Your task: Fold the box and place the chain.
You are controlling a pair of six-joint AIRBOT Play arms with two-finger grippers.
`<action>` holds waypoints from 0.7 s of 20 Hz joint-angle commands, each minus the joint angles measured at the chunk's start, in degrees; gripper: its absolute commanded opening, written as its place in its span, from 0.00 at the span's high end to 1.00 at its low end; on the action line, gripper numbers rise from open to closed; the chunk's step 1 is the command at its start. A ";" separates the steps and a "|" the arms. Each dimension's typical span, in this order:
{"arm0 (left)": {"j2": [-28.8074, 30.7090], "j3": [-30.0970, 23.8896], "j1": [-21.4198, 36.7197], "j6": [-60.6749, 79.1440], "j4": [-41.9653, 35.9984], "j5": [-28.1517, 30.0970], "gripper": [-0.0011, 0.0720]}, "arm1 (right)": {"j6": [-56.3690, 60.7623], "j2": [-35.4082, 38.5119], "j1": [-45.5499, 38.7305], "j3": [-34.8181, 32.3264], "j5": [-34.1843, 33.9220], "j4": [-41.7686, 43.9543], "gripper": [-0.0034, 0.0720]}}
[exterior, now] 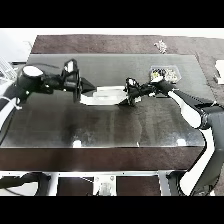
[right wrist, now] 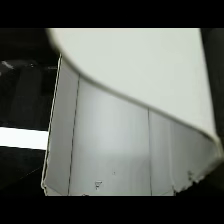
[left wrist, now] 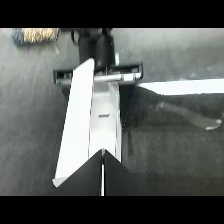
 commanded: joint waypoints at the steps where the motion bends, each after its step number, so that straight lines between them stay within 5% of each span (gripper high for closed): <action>1: 2.29 -8.09 -3.39 2.91 0.20 9.99 0.96 | 0.00 -0.02 0.02 0.00 0.02 0.02 0.17; 8: -4.20 -9.27 -6.19 2.75 -6.75 13.75 0.96 | 0.00 -0.02 0.02 0.00 0.00 0.02 0.17; 14: -8.09 -1.79 -6.08 3.56 -7.48 17.92 0.96 | 0.00 -0.02 0.02 0.00 0.00 0.02 0.17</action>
